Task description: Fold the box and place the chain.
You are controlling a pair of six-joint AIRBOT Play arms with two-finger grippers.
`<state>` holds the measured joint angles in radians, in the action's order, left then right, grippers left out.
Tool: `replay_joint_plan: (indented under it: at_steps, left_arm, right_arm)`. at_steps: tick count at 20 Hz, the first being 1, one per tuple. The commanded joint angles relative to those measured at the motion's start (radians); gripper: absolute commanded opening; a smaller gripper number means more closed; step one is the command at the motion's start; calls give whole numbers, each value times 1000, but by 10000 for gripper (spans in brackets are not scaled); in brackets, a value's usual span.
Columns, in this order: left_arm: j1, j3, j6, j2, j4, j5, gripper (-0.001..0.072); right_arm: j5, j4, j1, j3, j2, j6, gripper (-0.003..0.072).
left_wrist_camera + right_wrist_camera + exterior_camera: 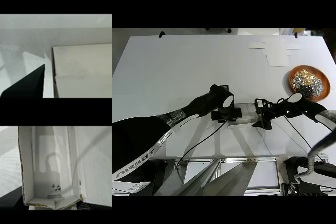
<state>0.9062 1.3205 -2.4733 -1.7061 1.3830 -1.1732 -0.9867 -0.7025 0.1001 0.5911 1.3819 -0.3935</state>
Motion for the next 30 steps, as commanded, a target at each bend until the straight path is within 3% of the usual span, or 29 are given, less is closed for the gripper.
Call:
replay_joint_plan:
  at_steps: [1, 6, 8, 9, 11, 15, 16, 19, 21, 23, 25, 30]
  left_arm:
    - [5, 1, -45, -6, 6, -14, 250]
    - [4, 1, -44, -10, 6, -34, 249]
    - [4, 1, -40, -11, 6, -39, 129]
    - [4, 1, -40, -11, 6, -40, 128]
    - [4, 1, -29, -11, 5, -39, 4]
    - [4, 1, 40, -11, 3, -41, 4]
    - [4, 1, 43, -11, 3, -41, 35]
    - [4, 1, 42, -11, 3, -34, 273]
    - [4, 1, 42, -11, 3, -26, 293]
    - [4, 1, 42, -11, 4, -20, 187]
    - [5, 1, 42, -11, 6, -10, 4]
    - [5, 1, 42, -11, 5, -13, 4]
  right_arm:
    - [0, 0, 0, 0, 0, 0, 298]
    - [0, 0, 0, 0, 0, 0, 298]
    - [0, 0, 0, 0, 0, 0, 298]
    - [0, 0, 0, 0, 0, 0, 298]
    - [0, 0, 0, 0, 0, 0, 298]
    - [0, 0, 0, 0, 0, 0, 298]
    - [0, 0, 0, 0, 0, 0, 298]
    - [0, 0, 0, 0, 0, 0, 298]
    - [0, 0, 0, 0, 0, 0, 298]
    - [0, 0, 0, 0, 0, 0, 298]
    - [0, 0, 0, 0, 0, 0, 298]
    - [0, 0, 0, 0, 0, 0, 298]
